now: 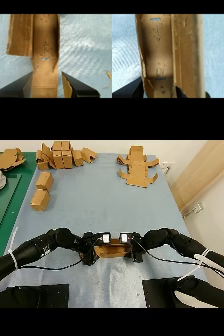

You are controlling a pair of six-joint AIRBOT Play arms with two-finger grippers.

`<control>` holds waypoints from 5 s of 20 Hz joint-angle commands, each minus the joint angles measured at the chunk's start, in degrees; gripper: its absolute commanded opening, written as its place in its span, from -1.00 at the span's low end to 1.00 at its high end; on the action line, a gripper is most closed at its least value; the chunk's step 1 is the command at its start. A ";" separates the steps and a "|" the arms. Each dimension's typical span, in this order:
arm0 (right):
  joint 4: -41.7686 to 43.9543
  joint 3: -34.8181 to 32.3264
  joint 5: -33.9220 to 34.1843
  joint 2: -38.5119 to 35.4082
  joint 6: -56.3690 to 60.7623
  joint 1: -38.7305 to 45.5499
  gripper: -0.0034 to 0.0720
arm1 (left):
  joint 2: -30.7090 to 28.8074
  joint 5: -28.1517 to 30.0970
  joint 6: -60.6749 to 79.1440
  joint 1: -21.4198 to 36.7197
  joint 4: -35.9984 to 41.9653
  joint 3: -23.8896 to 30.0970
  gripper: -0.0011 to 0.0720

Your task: Fold the box.

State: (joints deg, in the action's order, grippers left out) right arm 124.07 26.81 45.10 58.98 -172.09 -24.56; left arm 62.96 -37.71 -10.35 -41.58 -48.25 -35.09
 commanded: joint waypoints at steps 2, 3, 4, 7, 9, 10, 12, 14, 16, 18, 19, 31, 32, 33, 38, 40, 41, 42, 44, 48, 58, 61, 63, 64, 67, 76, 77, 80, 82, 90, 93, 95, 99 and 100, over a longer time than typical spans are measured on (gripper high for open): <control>0.04 0.02 0.00 -0.02 0.02 0.02 0.49 | 0.46 1.64 -1.09 -0.24 2.54 0.02 0.51; 0.04 0.02 0.00 -0.02 0.02 0.02 0.49 | 1.01 2.03 -1.07 -0.24 2.67 0.02 0.50; 0.04 0.02 0.00 -0.02 0.02 0.02 0.49 | 1.68 1.99 -1.09 -0.24 2.99 0.02 0.50; 0.04 0.02 0.00 -0.02 0.02 0.02 0.49 | 2.54 2.12 -1.29 -0.46 3.50 0.02 0.34; 0.07 0.02 0.00 -0.02 0.02 0.02 0.49 | 2.54 3.32 -1.25 -0.61 3.50 0.02 -0.01; 0.04 0.02 0.02 -0.02 0.02 0.02 0.49 | 2.54 3.96 -1.25 -0.59 3.48 0.02 -0.01; 0.04 0.02 0.00 -0.02 0.02 0.02 0.49 | 2.54 4.72 -1.27 -0.61 3.52 0.02 -0.02; 0.04 0.02 0.00 -0.02 0.02 0.02 0.49 | 2.54 4.72 -1.27 -0.61 3.52 0.02 -0.06; 0.04 0.02 0.00 -0.02 0.02 0.02 0.49 | 2.54 4.63 -1.25 -0.72 3.54 0.02 -0.52; 0.04 0.02 0.00 -0.02 0.02 0.02 0.49 | 2.54 4.79 -1.25 -1.73 3.54 0.02 -0.52; 0.04 0.02 0.00 -0.02 0.02 0.02 0.49 | 2.54 4.85 -1.11 -2.49 3.52 0.02 -0.52; 0.24 0.02 0.02 -0.02 0.04 0.02 0.49 | 2.56 10.60 -1.25 -5.60 4.61 0.02 -0.53; 0.24 0.02 0.04 -0.02 0.04 0.02 0.49 | 2.56 10.64 -1.25 -5.60 4.81 0.02 -0.52; 0.24 0.02 0.04 -0.02 0.04 0.02 0.49 | 2.56 10.69 -1.25 -5.60 4.83 0.02 -0.52; 0.22 0.02 0.04 -0.02 0.02 0.02 0.49 | 2.67 10.78 -1.22 -5.57 6.43 0.02 0.67; 0.22 0.02 0.04 -0.02 0.02 0.02 0.49 | 2.71 10.51 -1.22 -5.60 7.23 0.02 0.66; 0.22 0.02 0.04 -0.02 0.02 0.02 0.49 | 2.71 10.69 -1.22 -5.60 7.93 0.02 0.66; 0.22 0.02 0.04 -0.02 0.04 0.02 0.49 | 2.71 10.73 -1.22 -5.60 8.04 0.02 0.66; 0.22 0.02 0.04 -0.02 0.02 0.02 0.49 | 2.71 10.73 -1.22 -5.60 8.02 0.02 0.66; 0.22 0.02 0.07 -0.02 0.02 0.02 0.49 | 2.10 9.40 -2.01 -5.09 5.14 0.02 -0.94; 0.22 0.02 0.42 -0.02 0.02 0.02 0.49 | -14.84 -6.58 -73.09 13.92 -31.19 2.05 -0.94; 0.22 0.02 0.46 -0.02 0.04 0.02 0.49 | -13.09 -10.95 -85.44 21.09 -24.85 7.45 -0.94; 0.22 0.02 0.44 -0.02 0.04 0.02 0.49 | -11.65 -9.73 -83.97 21.14 -14.93 10.23 -0.94; 0.24 0.02 0.46 -0.02 0.04 0.02 0.49 | -10.78 -8.90 -81.83 20.48 -9.68 11.08 -0.94; 0.24 0.02 0.48 -0.02 0.04 0.02 0.49 | -8.94 -4.76 -78.34 17.53 0.55 11.52 -0.94; 0.24 0.02 0.48 -0.02 0.04 0.02 0.49 | -5.09 6.19 -74.05 7.87 12.31 11.72 -0.94; 0.24 0.02 0.46 -0.02 0.04 0.02 0.49 | -5.09 6.27 -74.07 6.80 12.33 11.82 -0.94; 0.26 0.02 0.46 -0.02 0.04 0.02 0.49 | -5.09 7.80 -75.21 3.87 12.76 13.20 -0.94; 0.24 0.02 0.46 -0.02 0.04 0.02 0.49 | -5.11 7.67 -74.97 3.72 14.40 13.55 -0.94; 0.26 0.02 0.46 -0.02 0.04 0.02 0.49 | -5.92 6.84 -72.85 3.58 19.45 10.01 -0.95; 0.24 0.02 0.42 -0.02 0.04 0.02 0.49 | -5.92 8.50 -83.91 0.11 7.21 7.08 -0.95; 0.24 0.02 0.42 -0.02 0.04 0.02 0.49 | -5.92 9.99 -86.07 -2.56 4.81 5.57 -0.95; 0.26 0.02 0.42 -0.02 0.04 0.02 0.49 | -5.92 8.11 -87.27 -3.80 4.98 5.40 -0.95; 0.26 0.02 0.42 -0.02 0.04 0.02 0.49 | -5.92 7.26 -87.25 -3.80 4.96 5.40 -0.95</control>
State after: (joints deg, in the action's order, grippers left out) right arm 124.31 26.79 45.56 58.98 -172.05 -24.58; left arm 57.06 -29.06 -95.66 -44.49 -41.76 -29.23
